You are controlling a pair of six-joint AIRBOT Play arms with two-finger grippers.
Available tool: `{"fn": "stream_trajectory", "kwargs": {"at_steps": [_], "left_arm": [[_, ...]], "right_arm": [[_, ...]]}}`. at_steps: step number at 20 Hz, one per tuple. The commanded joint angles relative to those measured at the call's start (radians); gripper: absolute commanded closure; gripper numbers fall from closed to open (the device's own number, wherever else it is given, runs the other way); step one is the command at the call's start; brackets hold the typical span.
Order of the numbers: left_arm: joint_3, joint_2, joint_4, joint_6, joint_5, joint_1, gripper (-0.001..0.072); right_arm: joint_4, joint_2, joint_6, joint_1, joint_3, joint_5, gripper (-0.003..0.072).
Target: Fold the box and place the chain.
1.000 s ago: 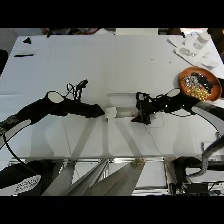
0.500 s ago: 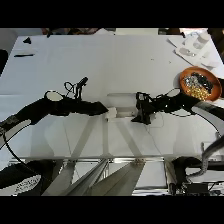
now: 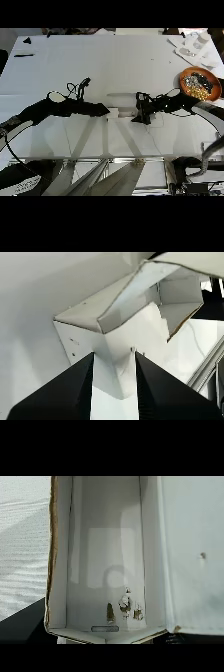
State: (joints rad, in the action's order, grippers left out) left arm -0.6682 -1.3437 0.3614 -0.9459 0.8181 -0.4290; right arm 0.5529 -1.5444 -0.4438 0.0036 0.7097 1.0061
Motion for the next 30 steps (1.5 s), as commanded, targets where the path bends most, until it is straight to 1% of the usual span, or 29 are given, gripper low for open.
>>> {"fn": "stream_trajectory", "kwargs": {"at_steps": [1, 8, 10, 13, 15, 21, 24, 25, 26, 27, 28, 30], "left_arm": [[-0.002, 0.001, 0.017, 0.001, -0.033, -0.037, 0.0413], [-0.039, 0.001, 0.031, -0.001, -0.095, -0.054, 0.0415], [-0.045, 0.0, 0.094, -0.031, -0.107, -0.072, 0.0418], [-0.045, 0.0, 0.287, -0.165, -0.114, -0.099, 0.0418], [-0.045, 0.001, 0.357, -0.223, -0.115, -0.108, 0.0418], [-0.048, 0.001, 0.35, -0.249, -0.139, -0.109, 0.0418], [-0.095, 0.001, 0.356, -0.267, -0.14, -0.109, 0.0418], [-0.11, 0.001, 0.36, -0.267, -0.138, -0.109, 0.0439], [-0.117, 0.001, 0.362, -0.275, -0.128, -0.11, 0.0444], [-0.117, 0.0, 0.378, -0.292, -0.111, -0.117, 0.0444], [-0.117, -0.001, 0.422, -0.312, -0.097, -0.13, 0.0444], [-0.117, -0.002, 0.545, -0.414, -0.097, -0.163, 0.0444]], "right_arm": [[0.0, 0.001, 0.0, 0.0, 0.001, 0.0, 0.0258], [0.0, 0.001, 0.0, 0.0, 0.001, 0.0, 0.0258], [0.0, 0.001, 0.0, 0.0, 0.001, 0.0, 0.0258], [0.0, 0.001, 0.0, 0.0, 0.001, 0.0, 0.0258], [0.0, 0.001, 0.0, 0.0, 0.001, 0.0, 0.0258], [0.0, 0.001, 0.0, 0.0, 0.001, 0.0, 0.0258], [0.0, 0.001, 0.0, 0.0, 0.001, 0.0, 0.0258], [0.0, 0.001, 0.0, 0.0, 0.001, 0.0, 0.0258], [0.0, 0.001, 0.0, 0.0, 0.001, 0.0, 0.0258], [0.0, 0.001, 0.0, 0.0, 0.001, 0.0, 0.0258], [0.0, 0.001, 0.0, 0.0, 0.001, 0.0, 0.0258], [0.0, 0.001, 0.0, 0.0, 0.001, 0.0, 0.0258]]}}
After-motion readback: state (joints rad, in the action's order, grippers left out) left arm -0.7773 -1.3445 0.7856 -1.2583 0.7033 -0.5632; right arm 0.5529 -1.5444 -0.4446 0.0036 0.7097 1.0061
